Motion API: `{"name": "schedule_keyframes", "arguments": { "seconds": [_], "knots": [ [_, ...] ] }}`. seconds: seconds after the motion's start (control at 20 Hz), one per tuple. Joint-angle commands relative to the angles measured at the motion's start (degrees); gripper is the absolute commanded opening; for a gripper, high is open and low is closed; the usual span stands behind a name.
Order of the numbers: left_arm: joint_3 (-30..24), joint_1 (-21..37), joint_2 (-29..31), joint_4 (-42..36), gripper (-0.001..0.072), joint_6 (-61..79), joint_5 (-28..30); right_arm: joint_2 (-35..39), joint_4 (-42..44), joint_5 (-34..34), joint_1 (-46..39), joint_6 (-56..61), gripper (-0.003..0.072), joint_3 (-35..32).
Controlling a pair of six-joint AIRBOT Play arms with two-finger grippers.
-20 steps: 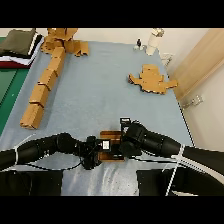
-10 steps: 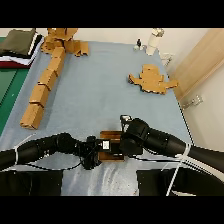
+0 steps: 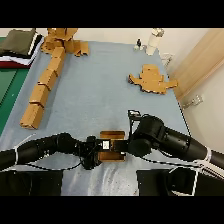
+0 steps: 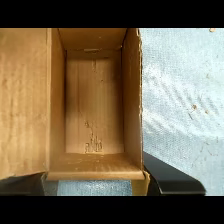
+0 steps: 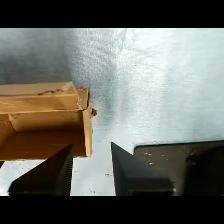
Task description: Fold the box.
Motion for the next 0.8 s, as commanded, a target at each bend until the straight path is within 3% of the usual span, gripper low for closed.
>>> {"name": "schedule_keyframes", "arguments": {
  "seconds": [0.0, 0.15, 0.3, 0.4, 0.5, 0.6, 0.75],
  "knots": [
    [0.0, 0.0, 0.0, 0.0, 0.0439, 0.0, 0.0, 1.0, -2.4, -2.2, -0.1, 0.4, 0.0305, 0.1],
    [0.0, 0.0, 0.0, 0.0, 0.0439, 0.0, 0.0, 1.0, -2.8, -2.4, -3.4, -3.8, 0.0001, 0.1],
    [0.0, 0.0, 0.0, 0.0, 0.0439, 0.0, 0.0, 0.9, -2.8, -0.5, -14.8, -14.4, 0.0001, -0.3],
    [0.0, 0.0, 0.0, 0.0, 0.0439, 0.0, 0.0, 0.4, 5.2, 6.8, -27.3, -28.1, 0.0, -0.4],
    [0.0, 0.0, 0.0, 0.0, 0.0439, 0.0, 0.0, -2.6, 23.6, 14.7, -40.2, -48.0, 0.0001, -0.4],
    [0.0, 0.0, 0.0, 0.0, 0.0439, 0.0, 0.0, -9.4, 44.8, 15.4, -49.1, -66.7, 0.0, -0.4],
    [0.0, 0.0, 0.0, 0.0, 0.0439, 0.0, 0.0, -18.3, 58.0, 12.5, -49.7, -84.7, 0.0, 0.3]
  ]
}}
